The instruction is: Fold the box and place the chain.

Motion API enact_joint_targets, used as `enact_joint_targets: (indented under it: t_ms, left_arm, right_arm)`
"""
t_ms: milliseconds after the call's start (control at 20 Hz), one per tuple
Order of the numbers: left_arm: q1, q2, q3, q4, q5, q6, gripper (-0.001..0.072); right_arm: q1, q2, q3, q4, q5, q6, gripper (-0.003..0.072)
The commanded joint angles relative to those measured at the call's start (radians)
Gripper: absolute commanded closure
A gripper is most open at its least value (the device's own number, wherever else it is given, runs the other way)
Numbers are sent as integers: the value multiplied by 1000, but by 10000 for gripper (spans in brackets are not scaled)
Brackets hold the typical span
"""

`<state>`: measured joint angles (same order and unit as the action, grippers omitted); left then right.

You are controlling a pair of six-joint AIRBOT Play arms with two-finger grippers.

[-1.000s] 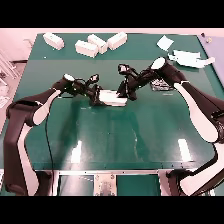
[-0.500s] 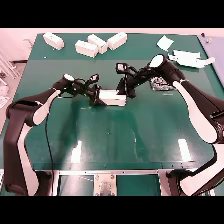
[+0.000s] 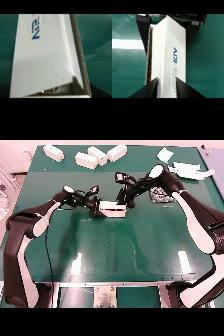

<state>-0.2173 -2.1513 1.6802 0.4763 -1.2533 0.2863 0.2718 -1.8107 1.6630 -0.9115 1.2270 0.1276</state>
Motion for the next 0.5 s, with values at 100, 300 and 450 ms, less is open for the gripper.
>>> enact_joint_targets:
  t_ms: [100,300,450]
  left_arm:
    - [0,1,0,1,-3,2,118]
    - [0,1,0,1,-3,2,117]
    - [0,1,0,1,-3,3,117]
  right_arm:
    - [0,-15,-1,-10,-3,22,426]
    - [0,-15,-1,-5,78,57,427]
    - [-8,-15,-12,70,153,67,428]
